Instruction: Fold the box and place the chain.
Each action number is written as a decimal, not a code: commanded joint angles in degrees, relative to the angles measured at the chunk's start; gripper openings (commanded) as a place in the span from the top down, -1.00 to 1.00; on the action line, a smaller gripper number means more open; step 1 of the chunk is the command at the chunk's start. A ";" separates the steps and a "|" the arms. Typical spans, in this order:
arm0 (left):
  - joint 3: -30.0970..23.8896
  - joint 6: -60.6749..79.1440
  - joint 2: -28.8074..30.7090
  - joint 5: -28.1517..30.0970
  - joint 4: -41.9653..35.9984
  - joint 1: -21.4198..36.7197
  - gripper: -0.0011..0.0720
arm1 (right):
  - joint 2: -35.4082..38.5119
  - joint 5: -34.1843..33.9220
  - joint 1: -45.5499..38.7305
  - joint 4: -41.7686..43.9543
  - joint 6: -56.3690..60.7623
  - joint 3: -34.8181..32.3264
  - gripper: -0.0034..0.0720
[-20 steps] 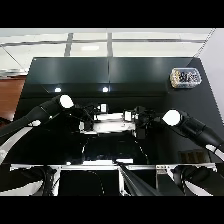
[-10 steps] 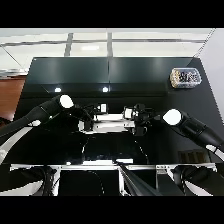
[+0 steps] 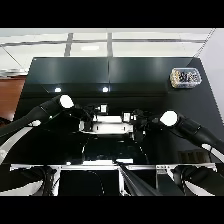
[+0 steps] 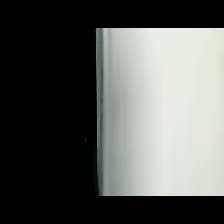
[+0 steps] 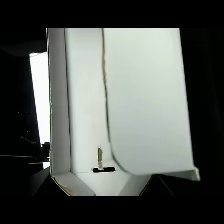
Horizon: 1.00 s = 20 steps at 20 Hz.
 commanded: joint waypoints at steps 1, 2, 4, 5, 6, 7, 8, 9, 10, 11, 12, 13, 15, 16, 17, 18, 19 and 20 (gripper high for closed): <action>0.04 -0.04 -0.09 -1.31 -0.02 -0.02 0.89 | -2.29 -1.20 0.35 0.39 -2.97 -0.22 -0.88; 0.04 -0.04 -0.17 -1.64 -0.02 -0.02 0.90 | -2.43 -1.18 0.35 1.20 -4.42 -0.24 -0.88; 0.04 -0.04 -0.39 -1.79 0.00 -0.22 0.90 | -2.86 -1.16 0.35 2.93 -4.92 -0.24 -0.88; 0.04 -0.04 -0.48 -1.77 -0.04 -0.26 0.90 | -3.23 -1.14 0.35 2.93 -4.92 -0.24 -0.88; 0.04 -0.07 -0.57 -1.79 -0.07 -0.24 0.90 | -3.72 -1.18 0.35 2.93 -4.94 -0.24 -0.88; 0.04 -0.39 -0.68 -1.81 0.00 -0.24 0.89 | -4.35 -1.16 0.35 2.93 -4.94 -0.24 -0.88; 0.04 -1.40 -0.79 -1.77 0.04 -0.24 0.89 | -5.20 -1.18 0.35 2.93 -5.09 -0.24 -0.88; 0.04 -1.51 -0.85 -1.79 0.04 -0.24 0.89 | -5.99 -1.18 0.35 2.93 -5.55 -0.24 -0.88; 0.04 -1.51 -0.87 -1.77 0.09 -0.24 0.89 | -6.45 -1.14 0.35 2.93 -5.64 -0.24 -0.88; 0.04 -1.51 -0.87 -1.79 0.09 -0.24 0.89 | -6.51 -1.16 0.35 2.91 -5.64 -0.24 -0.88; 0.04 -1.51 -0.90 -1.77 0.09 -0.24 0.90 | -6.51 -1.22 0.33 2.86 -5.70 -0.24 -0.88; 0.04 -1.51 -0.96 -1.77 0.09 -0.24 0.89 | -6.58 -1.25 0.24 2.67 -5.86 -0.24 -0.88; 0.04 -1.51 -1.14 -1.73 0.20 -0.24 0.89 | -6.80 -1.20 0.17 2.73 -5.95 -0.24 -0.88; 0.04 -1.51 -1.22 -1.70 0.17 -0.24 0.90 | -6.86 -1.20 0.20 2.73 -5.95 -0.24 -0.88; 0.04 -1.51 -1.33 -1.66 0.20 -0.24 0.89 | -6.86 -1.25 0.20 2.73 -5.95 -0.24 -0.88; 0.04 -1.51 -1.38 -1.57 0.20 -0.24 0.90 | -6.88 -1.40 0.20 2.75 -5.97 -0.24 -0.88; 0.04 -1.51 -1.38 -1.53 0.20 -0.24 0.89 | -6.99 -1.70 0.22 3.08 -5.97 -0.24 -0.88; 0.04 -1.51 -1.38 -1.57 0.17 -0.24 0.89 | -7.23 -2.05 0.22 3.80 -6.05 -0.24 -0.88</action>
